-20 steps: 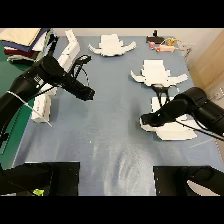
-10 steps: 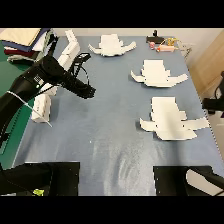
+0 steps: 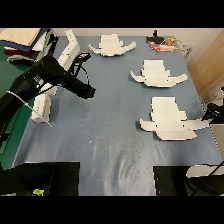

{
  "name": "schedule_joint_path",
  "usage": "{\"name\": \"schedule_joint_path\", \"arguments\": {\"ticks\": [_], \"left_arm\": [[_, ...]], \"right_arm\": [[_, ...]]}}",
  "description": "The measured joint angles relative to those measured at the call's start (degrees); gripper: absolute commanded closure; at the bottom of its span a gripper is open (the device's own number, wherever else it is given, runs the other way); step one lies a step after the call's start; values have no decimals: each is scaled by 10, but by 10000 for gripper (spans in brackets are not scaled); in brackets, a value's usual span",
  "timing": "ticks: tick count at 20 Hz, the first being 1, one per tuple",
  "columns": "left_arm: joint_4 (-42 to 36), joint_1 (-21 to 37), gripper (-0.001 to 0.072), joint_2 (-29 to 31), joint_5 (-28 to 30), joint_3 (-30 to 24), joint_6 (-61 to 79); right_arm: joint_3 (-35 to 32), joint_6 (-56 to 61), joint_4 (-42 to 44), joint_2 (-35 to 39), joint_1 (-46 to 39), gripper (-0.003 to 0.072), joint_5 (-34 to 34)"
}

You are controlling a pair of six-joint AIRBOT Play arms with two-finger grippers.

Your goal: Fold the box.

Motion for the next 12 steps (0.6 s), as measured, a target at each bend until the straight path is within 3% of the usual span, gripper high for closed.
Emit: {"name": "schedule_joint_path", "arguments": {"ticks": [1, 3, 5, 6, 12], "left_arm": [[-1, 0, 692, 0, 0, 0, 0], [-8, 0, 693, 0, 0, 0, 0], [-15, 0, 692, 0, 0, 0, 0], [-20, 0, 693, 0, -1, 0, 0], [-47, 1, 694, 0, -10, 0, -1]], "right_arm": [[9, -9, 10, -17, -3, 348, -13], [20, -27, 31, -42, -7, 370, -33], [26, -42, 59, -55, -9, 613, -57], [26, -47, 78, -59, -9, 682, -70], [-31, -53, 221, -49, 57, 684, -100]]}}
